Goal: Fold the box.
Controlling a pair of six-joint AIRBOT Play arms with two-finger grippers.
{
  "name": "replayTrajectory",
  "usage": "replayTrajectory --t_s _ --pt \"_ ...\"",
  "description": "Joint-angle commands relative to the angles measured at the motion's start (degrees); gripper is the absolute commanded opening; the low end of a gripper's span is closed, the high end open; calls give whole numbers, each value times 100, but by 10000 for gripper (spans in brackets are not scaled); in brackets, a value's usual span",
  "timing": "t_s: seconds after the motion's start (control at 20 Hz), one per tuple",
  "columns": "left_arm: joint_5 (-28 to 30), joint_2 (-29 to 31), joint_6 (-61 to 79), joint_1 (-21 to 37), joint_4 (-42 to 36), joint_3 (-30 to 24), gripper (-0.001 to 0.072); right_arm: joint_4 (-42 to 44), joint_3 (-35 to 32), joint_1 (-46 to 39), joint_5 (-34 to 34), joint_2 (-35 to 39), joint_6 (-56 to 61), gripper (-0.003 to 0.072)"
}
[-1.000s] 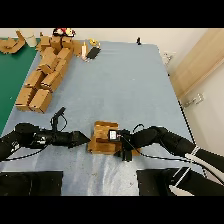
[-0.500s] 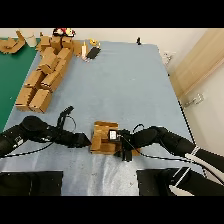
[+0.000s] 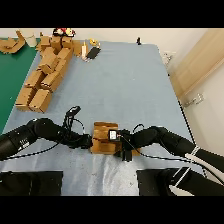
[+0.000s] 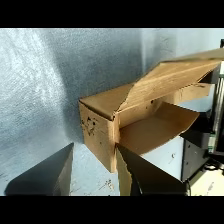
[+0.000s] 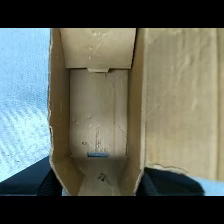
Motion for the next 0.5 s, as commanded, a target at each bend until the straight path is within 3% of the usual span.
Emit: replayTrajectory --t_s 0.0,0.2,0.45 --pt "103 -35 -1040 -450 935 313 434 0 -4 2 0 -4 0 537" --pt "94 -350 -1635 -931 1416 654 434 2 -4 2 0 -4 0 537" --pt "-398 -1073 -2428 -1327 2155 1228 434 2 -4 2 0 -4 0 537"
